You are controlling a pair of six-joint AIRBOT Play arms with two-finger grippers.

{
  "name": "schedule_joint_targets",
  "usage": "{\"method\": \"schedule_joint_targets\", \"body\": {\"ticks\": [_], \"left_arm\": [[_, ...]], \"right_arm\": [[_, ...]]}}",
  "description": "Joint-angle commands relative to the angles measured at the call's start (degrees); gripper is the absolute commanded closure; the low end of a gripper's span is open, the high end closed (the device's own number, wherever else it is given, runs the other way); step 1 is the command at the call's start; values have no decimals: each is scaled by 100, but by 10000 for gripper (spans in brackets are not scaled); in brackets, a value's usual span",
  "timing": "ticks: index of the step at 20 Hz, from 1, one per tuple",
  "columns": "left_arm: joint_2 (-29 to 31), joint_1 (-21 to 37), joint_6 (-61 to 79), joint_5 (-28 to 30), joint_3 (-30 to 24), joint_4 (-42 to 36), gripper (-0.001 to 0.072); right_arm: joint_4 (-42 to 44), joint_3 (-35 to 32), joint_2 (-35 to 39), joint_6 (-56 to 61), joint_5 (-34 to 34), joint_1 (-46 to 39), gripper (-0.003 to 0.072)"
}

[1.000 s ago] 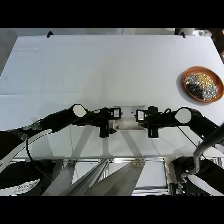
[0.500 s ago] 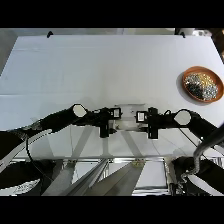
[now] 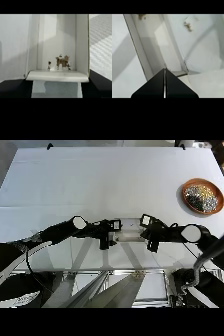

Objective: Fold the box and place the chain.

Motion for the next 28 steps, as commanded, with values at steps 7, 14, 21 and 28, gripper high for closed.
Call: {"method": "schedule_joint_targets", "body": {"ticks": [7,14,21,28], "left_arm": [[-4,0,2,0,-2,0,576],[-4,0,2,0,-2,0,576],[-4,0,2,-24,-2,0,576],[-4,0,2,-42,-2,0,576]], "right_arm": [[-3578,212,2564,5578,1445,-7,683],[-3882,621,2201,4835,1928,-1679,686],[-2116,619,162,4159,1967,-2660,686],[-234,616,-1912,3067,2277,-2658,684]]}}
